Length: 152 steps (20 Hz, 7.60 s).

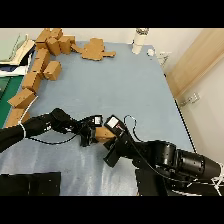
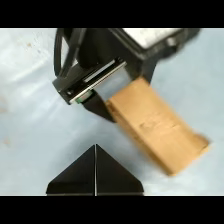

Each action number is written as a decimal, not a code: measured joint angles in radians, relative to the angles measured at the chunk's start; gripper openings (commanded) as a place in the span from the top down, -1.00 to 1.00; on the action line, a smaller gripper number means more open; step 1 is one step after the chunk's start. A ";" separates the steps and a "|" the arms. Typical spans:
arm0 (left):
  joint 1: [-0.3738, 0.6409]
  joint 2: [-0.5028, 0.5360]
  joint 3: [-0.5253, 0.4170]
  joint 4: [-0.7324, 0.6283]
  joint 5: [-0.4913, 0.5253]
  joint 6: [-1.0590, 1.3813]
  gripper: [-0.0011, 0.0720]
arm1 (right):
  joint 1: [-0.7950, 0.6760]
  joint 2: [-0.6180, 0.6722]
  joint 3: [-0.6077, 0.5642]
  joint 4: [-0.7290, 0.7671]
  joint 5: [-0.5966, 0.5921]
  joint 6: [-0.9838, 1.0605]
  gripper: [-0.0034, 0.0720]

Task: Fold the box.

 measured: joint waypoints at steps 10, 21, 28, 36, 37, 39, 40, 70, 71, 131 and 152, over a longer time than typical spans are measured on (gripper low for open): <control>0.000 0.000 0.000 0.000 0.000 0.000 -0.31 | -0.128 -0.076 -0.279 0.203 0.760 0.658 0.90; 0.000 0.000 0.000 0.000 0.000 0.000 -0.31 | -0.173 -0.090 -0.309 0.206 0.789 0.731 0.90; 0.000 0.000 0.000 0.000 0.000 0.000 -0.31 | -0.185 -0.091 -0.309 0.197 0.753 0.722 0.90; 0.000 0.000 0.000 0.000 0.000 0.000 -0.31 | -0.189 -0.122 -0.309 0.195 0.748 0.719 0.90; 0.000 0.000 0.000 0.000 0.000 0.000 -0.31 | -0.189 -0.128 -0.309 0.194 0.752 0.719 0.90; 0.000 0.000 0.000 0.000 0.000 0.000 -0.31 | -0.189 -0.136 -0.309 0.195 0.755 0.719 0.90; 0.000 0.000 0.000 0.000 0.000 0.000 -0.31 | -0.189 -0.140 -0.309 0.195 0.756 0.719 0.90; 0.000 0.000 0.000 0.000 0.000 0.000 -0.31 | -0.785 -0.522 0.549 -0.029 -0.409 -0.132 0.90; 0.000 0.000 0.000 0.000 0.000 0.000 -0.31 | -0.792 -0.570 0.590 -0.010 -0.417 -0.185 0.90; 0.644 -0.450 0.630 0.108 0.507 -0.887 -0.73 | -0.812 -0.748 0.726 0.183 -0.438 -0.440 0.90; 0.738 -0.196 0.636 0.089 -0.121 -1.010 0.92 | -0.812 -0.748 0.726 0.183 -0.438 -0.440 0.90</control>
